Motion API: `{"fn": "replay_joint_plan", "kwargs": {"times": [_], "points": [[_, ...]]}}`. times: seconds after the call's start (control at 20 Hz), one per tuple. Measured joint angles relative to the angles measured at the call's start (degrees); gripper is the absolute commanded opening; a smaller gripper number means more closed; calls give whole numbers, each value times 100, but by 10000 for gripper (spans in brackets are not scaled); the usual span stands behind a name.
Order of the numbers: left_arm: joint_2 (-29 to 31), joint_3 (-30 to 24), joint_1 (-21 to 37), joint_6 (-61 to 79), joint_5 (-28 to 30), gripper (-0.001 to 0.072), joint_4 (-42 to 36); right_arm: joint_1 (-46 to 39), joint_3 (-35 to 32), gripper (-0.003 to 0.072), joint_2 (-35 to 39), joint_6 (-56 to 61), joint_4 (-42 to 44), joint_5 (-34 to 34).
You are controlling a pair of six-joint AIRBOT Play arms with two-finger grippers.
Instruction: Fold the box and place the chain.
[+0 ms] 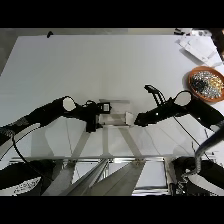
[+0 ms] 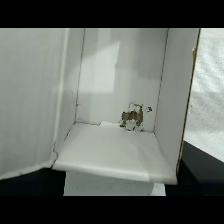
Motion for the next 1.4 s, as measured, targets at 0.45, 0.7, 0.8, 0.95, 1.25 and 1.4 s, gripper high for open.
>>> {"fn": "replay_joint_plan", "kwargs": {"times": [0.45, 0.7, 0.8, 0.95, 1.25, 1.4], "points": [[0, 0, 0, 0, 0, 292, 2, 564, 142, 477, 0, 103, 448, -262], [0, 0, 0, 0, 0, 292, 0, 894, 149, 483, -15, 601, 457, -780], [0, 0, 0, 0, 0, 292, 0, 1043, 155, 483, -15, 1014, 186, -949], [0, 0, 0, 0, 0, 292, 0, 1325, 184, 483, -17, 1888, -400, -1239], [0, 0, 0, 0, 0, 292, 0, 1847, 297, 466, -20, 3630, -1488, -1672], [0, 0, 0, 0, 0, 292, 2, 2103, 483, 462, -138, 4448, -2037, -1727]]}}
